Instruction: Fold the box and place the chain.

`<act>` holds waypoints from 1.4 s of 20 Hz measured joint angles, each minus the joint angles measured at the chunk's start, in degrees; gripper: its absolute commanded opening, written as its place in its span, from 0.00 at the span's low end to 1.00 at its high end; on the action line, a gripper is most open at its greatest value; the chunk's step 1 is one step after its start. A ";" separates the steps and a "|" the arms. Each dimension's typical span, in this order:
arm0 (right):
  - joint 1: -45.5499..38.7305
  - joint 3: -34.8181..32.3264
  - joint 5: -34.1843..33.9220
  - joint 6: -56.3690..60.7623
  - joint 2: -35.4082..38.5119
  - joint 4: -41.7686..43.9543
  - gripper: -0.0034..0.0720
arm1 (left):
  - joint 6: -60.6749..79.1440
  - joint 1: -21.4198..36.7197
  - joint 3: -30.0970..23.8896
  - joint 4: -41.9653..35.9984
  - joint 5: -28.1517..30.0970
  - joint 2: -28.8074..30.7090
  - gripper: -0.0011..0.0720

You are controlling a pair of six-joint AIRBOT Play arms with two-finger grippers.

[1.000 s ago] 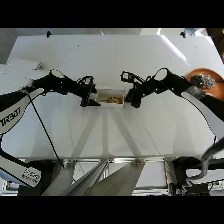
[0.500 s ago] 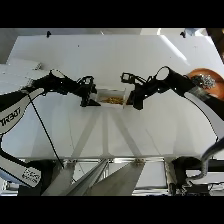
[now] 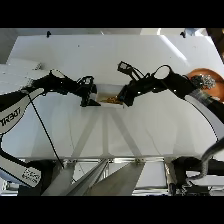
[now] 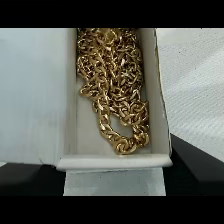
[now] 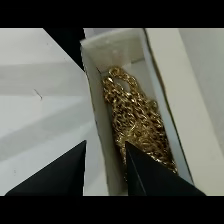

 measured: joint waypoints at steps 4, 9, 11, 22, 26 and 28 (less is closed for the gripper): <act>0.85 0.46 1.77 2.45 0.37 0.79 0.37 | 0.02 0.00 0.00 0.00 0.00 0.00 0.69; 0.42 3.13 9.73 4.96 3.19 4.52 0.37 | 0.04 0.00 0.00 0.00 0.00 0.00 0.69; -0.83 5.73 10.27 7.10 3.54 5.68 0.37 | 0.04 0.00 0.00 0.02 0.00 0.00 0.69; -4.15 16.68 5.51 14.58 -7.54 2.01 0.59 | 0.07 0.00 0.00 0.00 0.00 0.00 0.69; -3.02 17.18 8.39 12.41 -10.71 1.51 0.58 | 0.07 0.00 0.00 0.00 0.00 0.00 0.69; -2.23 17.25 9.40 11.32 -11.34 0.63 0.58 | 0.07 0.00 0.00 0.00 -0.02 0.00 0.69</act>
